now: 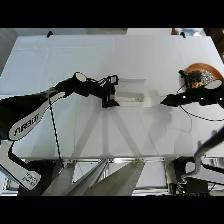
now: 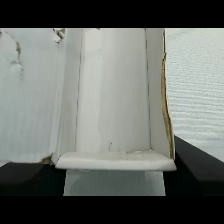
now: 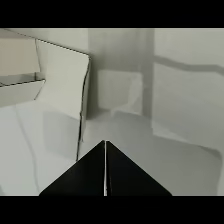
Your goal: Fold the box and place the chain.
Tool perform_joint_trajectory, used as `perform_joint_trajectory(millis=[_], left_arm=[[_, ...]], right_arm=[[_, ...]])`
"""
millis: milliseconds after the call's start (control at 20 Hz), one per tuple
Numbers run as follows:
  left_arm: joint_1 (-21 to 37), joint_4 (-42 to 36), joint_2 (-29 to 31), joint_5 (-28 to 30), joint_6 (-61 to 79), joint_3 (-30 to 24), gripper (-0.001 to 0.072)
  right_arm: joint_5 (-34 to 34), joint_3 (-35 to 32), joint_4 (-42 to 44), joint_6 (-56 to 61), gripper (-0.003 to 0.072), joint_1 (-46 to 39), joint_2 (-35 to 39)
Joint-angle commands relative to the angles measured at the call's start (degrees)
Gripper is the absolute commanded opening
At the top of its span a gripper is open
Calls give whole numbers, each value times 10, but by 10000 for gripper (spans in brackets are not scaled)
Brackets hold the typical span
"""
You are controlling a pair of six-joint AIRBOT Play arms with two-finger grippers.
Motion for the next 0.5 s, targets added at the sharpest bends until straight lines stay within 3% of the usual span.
perform_joint_trajectory(millis=[0,450], left_arm=[[0,0,0,0,0,0,157],[0,0,0,0,0,0,157]], right_arm=[[-14,-2,86,-40,2,24,-43],[-20,-1,153,-90,3,66,-99]])
